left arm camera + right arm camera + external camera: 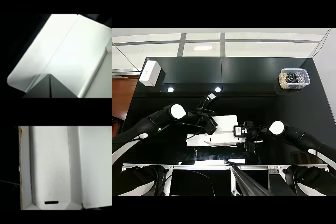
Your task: Fold the box and place the chain.
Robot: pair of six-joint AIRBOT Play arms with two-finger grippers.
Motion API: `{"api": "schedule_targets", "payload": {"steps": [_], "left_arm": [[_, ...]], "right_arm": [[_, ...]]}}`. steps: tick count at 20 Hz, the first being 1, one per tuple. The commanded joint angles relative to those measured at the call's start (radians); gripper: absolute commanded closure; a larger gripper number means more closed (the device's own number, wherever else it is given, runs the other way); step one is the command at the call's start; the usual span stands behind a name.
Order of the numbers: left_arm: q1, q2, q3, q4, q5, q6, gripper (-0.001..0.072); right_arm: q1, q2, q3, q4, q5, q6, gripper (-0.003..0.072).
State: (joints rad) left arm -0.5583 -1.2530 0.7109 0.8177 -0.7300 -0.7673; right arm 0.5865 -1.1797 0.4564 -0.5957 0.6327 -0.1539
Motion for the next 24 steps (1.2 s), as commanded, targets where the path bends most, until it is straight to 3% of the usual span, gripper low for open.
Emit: {"api": "schedule_targets", "payload": {"steps": [1, 5, 6, 7, 9, 10, 12, 13, 18, 24], "left_arm": [[0.03, 0.056, 0.046, 0.129, -0.104, -0.021, 0.068], [0.151, 0.203, 0.042, 0.462, -0.265, -0.242, 0.068], [0.201, 0.237, 0.023, 0.451, -0.26, -0.217, 0.0679], [0.239, 0.267, 0.0, 0.358, -0.257, -0.108, 0.0677], [0.262, 0.308, -0.06, 0.101, -0.361, 0.407, 0.0678], [0.255, 0.31, -0.077, 0.079, -0.402, 0.543, 0.0637], [0.239, 0.3, -0.115, 0.113, -0.353, 0.561, 0.0106], [0.239, 0.292, -0.135, 0.106, -0.323, 0.555, 0.0], [0.207, 0.249, -0.191, 0.083, -0.271, 0.565, 0.0001], [0.02, 0.198, -0.213, 0.082, -0.108, 0.614, 0.0001]], "right_arm": [[0.0, 0.0, 0.0, 0.0, -0.001, 0.004, 0.0198], [0.0, 0.0, 0.0, 0.001, -0.001, 0.004, 0.0198], [0.0, 0.0, 0.0, 0.001, -0.001, 0.004, 0.0198], [0.0, 0.0, 0.0, 0.001, -0.001, 0.004, 0.0198], [0.0, 0.0, 0.0, 0.001, -0.001, 0.004, 0.0198], [0.0, 0.0, 0.0, 0.001, -0.001, 0.004, 0.0198], [0.0, 0.0, 0.0, 0.001, -0.001, 0.004, 0.0198], [0.0, 0.0, 0.0, 0.001, -0.001, 0.004, 0.0198], [0.0, 0.0, 0.0, 0.022, -0.001, 0.004, 0.0198], [0.0, 0.0, 0.0, 0.022, -0.001, 0.004, 0.0198]]}}
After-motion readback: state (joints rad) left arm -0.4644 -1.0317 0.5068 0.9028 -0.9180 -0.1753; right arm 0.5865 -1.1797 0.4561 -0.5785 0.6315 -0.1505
